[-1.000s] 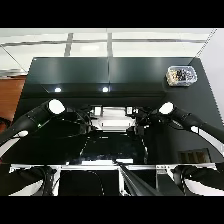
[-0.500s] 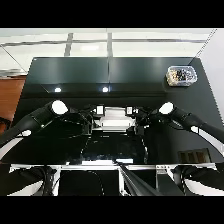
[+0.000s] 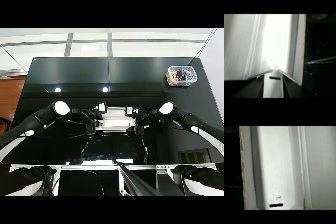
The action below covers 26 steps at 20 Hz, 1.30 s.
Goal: Fold the box and place the chain.
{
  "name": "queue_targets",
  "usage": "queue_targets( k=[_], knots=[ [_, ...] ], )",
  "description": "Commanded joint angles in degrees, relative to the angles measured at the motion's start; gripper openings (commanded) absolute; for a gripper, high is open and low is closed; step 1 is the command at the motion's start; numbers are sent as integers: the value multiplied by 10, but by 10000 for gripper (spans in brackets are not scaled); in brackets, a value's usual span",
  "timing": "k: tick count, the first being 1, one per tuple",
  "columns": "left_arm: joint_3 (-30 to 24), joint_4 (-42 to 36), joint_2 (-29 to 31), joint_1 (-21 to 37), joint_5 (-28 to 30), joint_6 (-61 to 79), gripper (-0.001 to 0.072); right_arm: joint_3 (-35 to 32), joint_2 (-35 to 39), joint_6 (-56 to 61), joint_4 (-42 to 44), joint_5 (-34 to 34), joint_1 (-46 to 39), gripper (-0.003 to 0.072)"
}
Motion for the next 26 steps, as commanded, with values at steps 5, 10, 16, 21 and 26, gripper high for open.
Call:
queue_targets(
  k=[5, 10, 16, 21, 26],
  knots=[
    [0, -40, -21, -18, 17, -19, 100, 1, 0, 0, 1, 0, 0, 189],
    [0, -40, -21, -19, 16, -19, 357, 1, 0, 0, 1, 0, 0, 189],
    [3, -34, -14, -12, 5, -23, 66, 1, 0, 0, 1, 0, 0, 189],
    [46, 136, 75, 57, -83, -263, 23, 1, 0, 0, 1, 0, 0, 189],
    [26, 230, 137, 193, -147, -681, 25, 1, 0, 0, 1, 0, 0, 189]
  ],
)
